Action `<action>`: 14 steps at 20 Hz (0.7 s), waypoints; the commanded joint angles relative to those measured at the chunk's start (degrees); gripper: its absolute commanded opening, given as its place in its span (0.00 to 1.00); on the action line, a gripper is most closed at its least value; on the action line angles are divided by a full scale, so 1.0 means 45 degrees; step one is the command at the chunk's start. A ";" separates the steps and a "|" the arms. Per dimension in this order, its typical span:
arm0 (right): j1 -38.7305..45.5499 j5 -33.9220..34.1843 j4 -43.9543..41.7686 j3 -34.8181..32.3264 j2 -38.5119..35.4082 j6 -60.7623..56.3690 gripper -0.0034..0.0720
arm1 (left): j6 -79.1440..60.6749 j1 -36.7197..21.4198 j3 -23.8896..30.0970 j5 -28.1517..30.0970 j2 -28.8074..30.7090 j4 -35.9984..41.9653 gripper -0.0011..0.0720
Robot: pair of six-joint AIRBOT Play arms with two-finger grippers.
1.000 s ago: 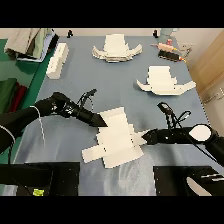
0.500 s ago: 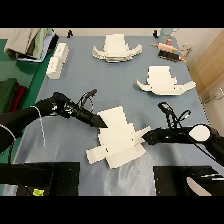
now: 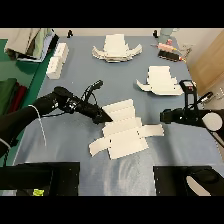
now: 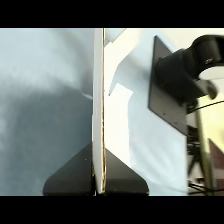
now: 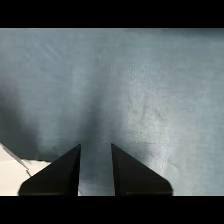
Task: Fold the box.
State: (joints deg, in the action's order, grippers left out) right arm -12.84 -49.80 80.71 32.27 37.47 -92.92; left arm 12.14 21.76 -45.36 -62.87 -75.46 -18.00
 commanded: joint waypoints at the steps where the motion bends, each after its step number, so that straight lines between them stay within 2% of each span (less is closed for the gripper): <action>1: 0.0078 -0.0243 -0.1957 0.1015 -0.0010 -0.0714 0.43 | -0.1549 0.1156 -0.0053 0.1899 0.0826 -0.0253 0.03; 4: 0.0073 -0.0593 -0.3308 0.1010 -0.0010 -0.0680 0.39 | -0.2535 0.2181 0.0083 0.2827 0.1549 -0.0398 0.03; 8: 0.0073 -0.0447 -0.2798 0.1010 -0.0005 -0.0685 0.39 | -0.4847 0.3531 0.0923 0.5537 0.2477 -0.0709 0.03; 10: 0.0073 -0.0369 -0.2667 0.1010 -0.0005 -0.0685 0.39 | -0.5246 0.3779 0.1564 0.6606 0.2647 -0.0719 0.03; 14: 0.0073 -0.0155 -0.2652 0.1010 -0.0005 -0.0685 0.39 | -0.5571 0.4143 0.2531 0.7718 0.2943 -0.0729 0.03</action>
State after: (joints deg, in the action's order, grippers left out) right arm -12.51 -51.40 68.69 36.75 37.47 -96.01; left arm -10.35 38.94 -36.73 -33.65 -63.37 -20.82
